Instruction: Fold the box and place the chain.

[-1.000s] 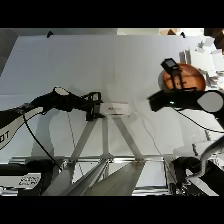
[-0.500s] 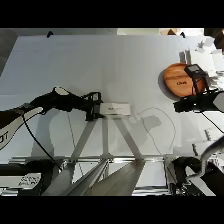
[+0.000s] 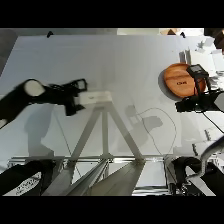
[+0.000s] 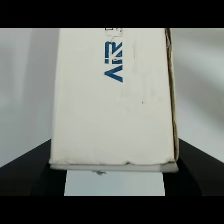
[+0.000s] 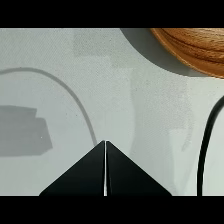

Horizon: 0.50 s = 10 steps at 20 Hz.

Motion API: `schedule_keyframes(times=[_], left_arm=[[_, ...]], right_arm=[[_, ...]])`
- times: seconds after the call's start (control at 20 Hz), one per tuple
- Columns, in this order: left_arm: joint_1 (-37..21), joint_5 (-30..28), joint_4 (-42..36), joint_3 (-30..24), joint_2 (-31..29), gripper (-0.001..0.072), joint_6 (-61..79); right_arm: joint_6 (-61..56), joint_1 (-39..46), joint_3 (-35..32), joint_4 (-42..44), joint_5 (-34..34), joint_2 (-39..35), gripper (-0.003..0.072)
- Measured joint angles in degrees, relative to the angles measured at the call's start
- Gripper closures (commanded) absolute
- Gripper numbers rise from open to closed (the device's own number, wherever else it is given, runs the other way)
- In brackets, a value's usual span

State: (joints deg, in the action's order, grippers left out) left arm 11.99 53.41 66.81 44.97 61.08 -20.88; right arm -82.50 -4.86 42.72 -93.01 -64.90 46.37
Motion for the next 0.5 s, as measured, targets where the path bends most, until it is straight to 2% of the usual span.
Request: schedule_keyframes(times=[0.15, 0.25, 0.35, 0.5], left_arm=[[-6.75, -0.24, 13.79, 0.0, -8.98, 0.0698, -16.0], [-13.0, -2.71, 18.6, -0.02, -13.64, 0.0698, -24.92], [-19.63, -5.81, 17.81, -0.09, -16.35, 0.0704, -31.69], [-26.69, -11.26, 8.41, -2.34, -17.27, 0.0706, -34.86]], right_arm=[[0.0, 0.0, -0.02, 0.0, 0.0, 0.0, 0.0675], [0.0, 0.0, 0.0, 0.0, -0.02, 0.0, 0.0675], [0.0, 0.0, 0.0, 0.0, -0.02, 0.0, 0.0675], [0.0, 0.0, 0.0, 0.02, -0.04, 0.0, 0.0675]])
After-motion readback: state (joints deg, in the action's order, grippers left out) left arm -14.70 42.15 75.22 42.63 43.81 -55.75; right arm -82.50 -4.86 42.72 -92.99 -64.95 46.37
